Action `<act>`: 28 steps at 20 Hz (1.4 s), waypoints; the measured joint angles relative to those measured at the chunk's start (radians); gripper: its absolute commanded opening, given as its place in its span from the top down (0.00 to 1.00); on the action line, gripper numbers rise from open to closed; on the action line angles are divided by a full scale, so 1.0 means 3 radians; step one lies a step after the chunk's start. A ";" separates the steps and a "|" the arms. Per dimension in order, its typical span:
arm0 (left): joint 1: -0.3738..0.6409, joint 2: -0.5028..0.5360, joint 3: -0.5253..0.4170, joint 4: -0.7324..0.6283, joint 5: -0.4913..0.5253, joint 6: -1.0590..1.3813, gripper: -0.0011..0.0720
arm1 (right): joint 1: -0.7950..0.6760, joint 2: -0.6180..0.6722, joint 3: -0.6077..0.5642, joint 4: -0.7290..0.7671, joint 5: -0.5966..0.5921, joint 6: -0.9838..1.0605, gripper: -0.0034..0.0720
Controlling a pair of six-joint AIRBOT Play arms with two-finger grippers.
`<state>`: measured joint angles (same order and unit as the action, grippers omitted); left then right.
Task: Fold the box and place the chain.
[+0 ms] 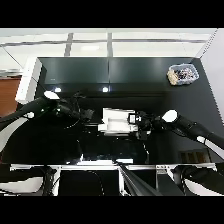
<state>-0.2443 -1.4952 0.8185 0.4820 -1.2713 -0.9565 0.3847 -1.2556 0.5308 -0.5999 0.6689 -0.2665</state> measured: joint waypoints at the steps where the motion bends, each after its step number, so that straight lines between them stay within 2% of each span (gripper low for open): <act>1: -0.0061 0.0001 0.0057 0.0102 0.0003 -0.0125 0.27 | 0.0000 0.0000 0.0000 0.0000 0.0000 0.0000 0.63; 2: -0.0127 0.0003 0.0125 0.0231 0.0011 -0.0268 0.32 | 0.0000 0.0000 0.0000 0.0001 0.0000 0.0000 0.63; 8: -0.0497 0.0011 0.0552 0.0985 0.0099 -0.1034 0.33 | 0.0000 0.0000 0.0000 0.0001 -0.0001 0.0001 0.63; 10: -0.0598 0.0011 0.0656 0.1160 0.0114 -0.1221 0.44 | 0.0000 0.0000 0.0000 0.0000 -0.0001 0.0001 0.63; 12: -0.0678 0.0011 0.0731 0.1270 0.0136 -0.1339 0.45 | 0.0000 0.0000 0.0000 0.0001 -0.0001 0.0001 0.63; 28: -0.1059 0.0011 0.0823 0.1855 0.0445 -0.2173 0.45 | 0.0000 0.0000 0.0000 0.0000 -0.0001 0.0000 0.63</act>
<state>-0.5621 -1.4918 1.0653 1.0386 -1.1378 -1.6085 0.3847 -1.2556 0.5308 -0.5999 0.6685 -0.2665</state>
